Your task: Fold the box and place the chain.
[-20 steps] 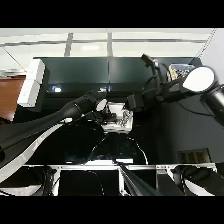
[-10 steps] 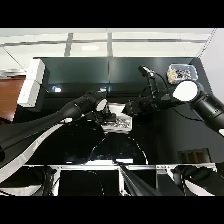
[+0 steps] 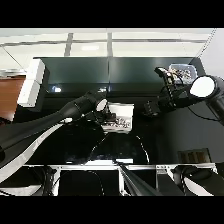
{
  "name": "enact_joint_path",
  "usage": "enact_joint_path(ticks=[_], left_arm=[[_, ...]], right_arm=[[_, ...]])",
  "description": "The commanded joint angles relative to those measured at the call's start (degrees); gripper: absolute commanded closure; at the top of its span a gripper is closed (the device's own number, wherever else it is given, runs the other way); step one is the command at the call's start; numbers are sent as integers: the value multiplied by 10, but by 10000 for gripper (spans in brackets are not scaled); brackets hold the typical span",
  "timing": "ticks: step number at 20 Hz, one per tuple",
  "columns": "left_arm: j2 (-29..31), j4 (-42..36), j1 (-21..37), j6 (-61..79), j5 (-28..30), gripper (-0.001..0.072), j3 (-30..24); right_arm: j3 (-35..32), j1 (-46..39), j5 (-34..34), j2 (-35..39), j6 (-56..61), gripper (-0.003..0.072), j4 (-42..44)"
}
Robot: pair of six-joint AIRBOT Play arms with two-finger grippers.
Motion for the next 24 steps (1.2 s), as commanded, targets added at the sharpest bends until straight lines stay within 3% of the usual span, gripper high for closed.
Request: enact_joint_path(ticks=[1,2,3,4,7,10,12,13,14,16,18,19,21,23,24], left_arm=[[5,-9,-2,-52,-19,679,1],[7,-9,-3,-71,-22,570,2],[11,-9,-5,-82,-27,369,6],[15,-10,-8,-80,-30,263,12],[61,12,-15,-34,-32,262,21],[141,70,-17,30,-71,262,8],[201,131,10,51,-110,262,-45],[229,127,52,67,-118,262,-87],[255,104,100,82,-108,262,-129],[304,-14,208,151,-31,263,-222],[329,-217,294,352,64,264,-308],[328,-324,322,528,82,264,-341],[312,-430,355,801,32,264,-370],[295,-435,351,954,21,241,-371],[289,-436,341,1054,21,2,-371]], right_arm=[[-3,14,14,2,-13,381,-14],[-3,21,14,2,-17,381,-14],[-3,27,12,2,-17,381,-19],[-3,30,11,2,-17,381,-24],[-3,31,12,2,-17,380,-37],[-3,31,21,2,-16,380,-77],[-3,30,50,2,-16,380,-128],[-3,30,65,2,-15,381,-158],[-3,28,75,2,-14,380,-178],[-3,21,78,2,-2,381,-186],[-3,21,69,2,15,380,-183],[-3,21,62,2,21,380,-179],[-3,21,59,2,22,380,-170],[-3,21,60,2,22,380,-172],[-3,21,59,2,22,380,-171]])
